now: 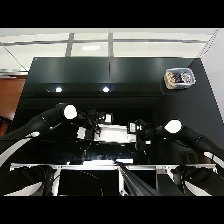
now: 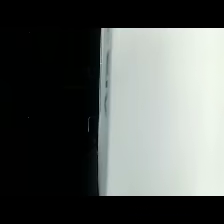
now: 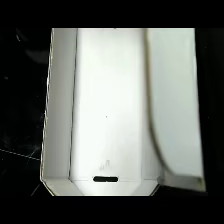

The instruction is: Fold the box and place the chain.

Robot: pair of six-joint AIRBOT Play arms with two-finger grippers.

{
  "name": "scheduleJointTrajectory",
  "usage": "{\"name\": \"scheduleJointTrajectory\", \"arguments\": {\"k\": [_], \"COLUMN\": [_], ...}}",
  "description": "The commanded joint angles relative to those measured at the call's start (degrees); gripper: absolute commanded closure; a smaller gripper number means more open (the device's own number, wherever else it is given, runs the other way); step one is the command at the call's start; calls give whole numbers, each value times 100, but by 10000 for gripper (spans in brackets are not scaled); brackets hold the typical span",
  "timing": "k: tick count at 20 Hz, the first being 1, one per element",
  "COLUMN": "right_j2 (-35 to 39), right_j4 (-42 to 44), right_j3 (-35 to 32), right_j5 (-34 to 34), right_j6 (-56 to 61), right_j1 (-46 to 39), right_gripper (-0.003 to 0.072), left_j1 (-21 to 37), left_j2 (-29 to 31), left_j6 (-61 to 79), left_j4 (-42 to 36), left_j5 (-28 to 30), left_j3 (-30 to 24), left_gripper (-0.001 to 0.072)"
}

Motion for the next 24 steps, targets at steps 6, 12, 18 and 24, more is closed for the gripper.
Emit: {"name": "scheduleJointTrajectory", "arguments": {"k": [6, 12, 18, 24], "right_j2": [-227, -236, -358, -400], "right_j4": [157, 168, -201, -599], "right_j3": [-15, -11, 107, 114], "right_j5": [-232, -337, -249, -479], "right_j6": [-299, -203, 79, 389], "right_j1": [144, 144, 225, 501], "right_gripper": [16, 16, 16, 16], "left_j1": [0, 0, 0, 0], "left_j2": [2, 2, 2, 2], "left_j6": [-17, -20, -17, -17], "left_j4": [2, 0, 2, 0], "left_j5": [-289, -308, -293, -275], "left_j3": [4, 4, 4, 4], "left_gripper": [683, 683, 684, 683]}}
